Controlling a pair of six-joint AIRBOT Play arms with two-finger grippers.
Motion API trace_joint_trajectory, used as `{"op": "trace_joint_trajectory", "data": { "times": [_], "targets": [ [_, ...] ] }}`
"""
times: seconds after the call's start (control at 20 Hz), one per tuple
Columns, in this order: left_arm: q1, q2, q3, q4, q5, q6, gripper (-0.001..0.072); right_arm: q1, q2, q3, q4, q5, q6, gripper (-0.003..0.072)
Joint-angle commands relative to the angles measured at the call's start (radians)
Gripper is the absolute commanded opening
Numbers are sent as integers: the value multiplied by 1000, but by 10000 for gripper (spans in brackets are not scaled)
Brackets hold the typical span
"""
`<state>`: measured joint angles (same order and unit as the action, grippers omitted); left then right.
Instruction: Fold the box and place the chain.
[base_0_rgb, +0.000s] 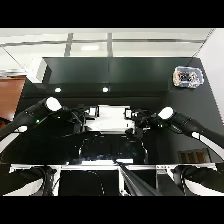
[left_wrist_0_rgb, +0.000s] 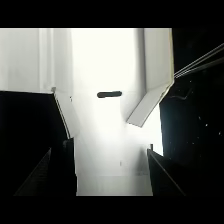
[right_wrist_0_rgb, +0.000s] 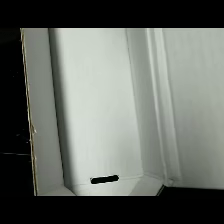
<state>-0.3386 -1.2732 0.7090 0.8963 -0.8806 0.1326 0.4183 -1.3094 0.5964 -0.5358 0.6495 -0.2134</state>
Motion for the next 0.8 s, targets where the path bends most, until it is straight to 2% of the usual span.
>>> {"op": "trace_joint_trajectory", "data": {
  "times": [0.0, 0.4, 0.45, 0.5, 0.55, 0.75],
  "targets": [
    [19, 7, -2, -73, -50, -29, 684, 0, 0, 0, 1, 0, 0, 239],
    [-9, 6, -2, -134, -54, -24, 678, 1, 0, 0, 1, -1, 0, 239],
    [-9, 6, -2, -146, -54, -24, 640, 1, 0, 0, 1, -1, 0, 239],
    [-9, 6, -2, -154, -55, -24, 537, 1, 0, 0, 1, -1, 0, 239],
    [-12, 6, -2, -154, -55, -24, 484, 0, 0, 0, 1, -1, 0, 239],
    [-15, -4, -2, -201, -53, -24, 469, 1, 0, 0, 1, -1, 0, 239]
  ]
}}
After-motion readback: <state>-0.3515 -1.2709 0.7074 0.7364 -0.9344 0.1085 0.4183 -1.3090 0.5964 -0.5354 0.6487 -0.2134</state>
